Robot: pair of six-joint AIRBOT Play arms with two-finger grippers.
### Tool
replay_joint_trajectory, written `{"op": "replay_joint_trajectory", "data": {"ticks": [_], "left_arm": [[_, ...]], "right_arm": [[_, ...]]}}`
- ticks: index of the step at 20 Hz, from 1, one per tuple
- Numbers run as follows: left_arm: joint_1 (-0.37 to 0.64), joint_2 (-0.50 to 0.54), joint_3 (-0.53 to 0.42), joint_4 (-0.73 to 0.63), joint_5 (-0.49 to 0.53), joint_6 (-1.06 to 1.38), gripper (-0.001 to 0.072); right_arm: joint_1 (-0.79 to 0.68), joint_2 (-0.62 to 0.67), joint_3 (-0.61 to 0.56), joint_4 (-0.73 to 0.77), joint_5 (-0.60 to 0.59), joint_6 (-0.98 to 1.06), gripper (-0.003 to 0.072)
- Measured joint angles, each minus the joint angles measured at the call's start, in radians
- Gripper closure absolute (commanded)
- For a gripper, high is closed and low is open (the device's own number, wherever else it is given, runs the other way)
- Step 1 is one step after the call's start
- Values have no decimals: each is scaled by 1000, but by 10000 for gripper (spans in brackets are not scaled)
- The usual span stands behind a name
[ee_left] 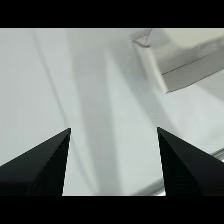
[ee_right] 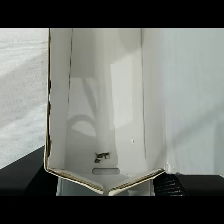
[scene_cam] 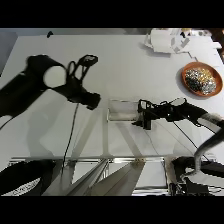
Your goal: Fold the box and place the chain.
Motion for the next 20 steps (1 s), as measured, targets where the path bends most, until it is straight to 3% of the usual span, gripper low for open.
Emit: {"op": "replay_joint_trajectory", "data": {"ticks": [2, 5, 9, 10, 13, 20], "left_arm": [[63, 75, -82, -8, 53, 258, 117], [154, 142, -252, -87, 221, 600, 121], [206, 140, -450, -276, 437, 957, 116], [209, 127, -480, -321, 467, 1061, 83], [216, 71, -525, -443, 501, 1373, 10], [219, -89, -551, -657, 495, 2003, 8]], "right_arm": [[0, 0, 0, 0, 0, 0, 249], [0, 0, 0, 0, 0, 0, 249], [0, 0, 0, 0, 0, 0, 249], [0, 0, 0, 0, 0, 0, 249], [0, 0, 0, 0, 0, 0, 249], [0, 0, 0, 0, 0, 0, 249]]}}
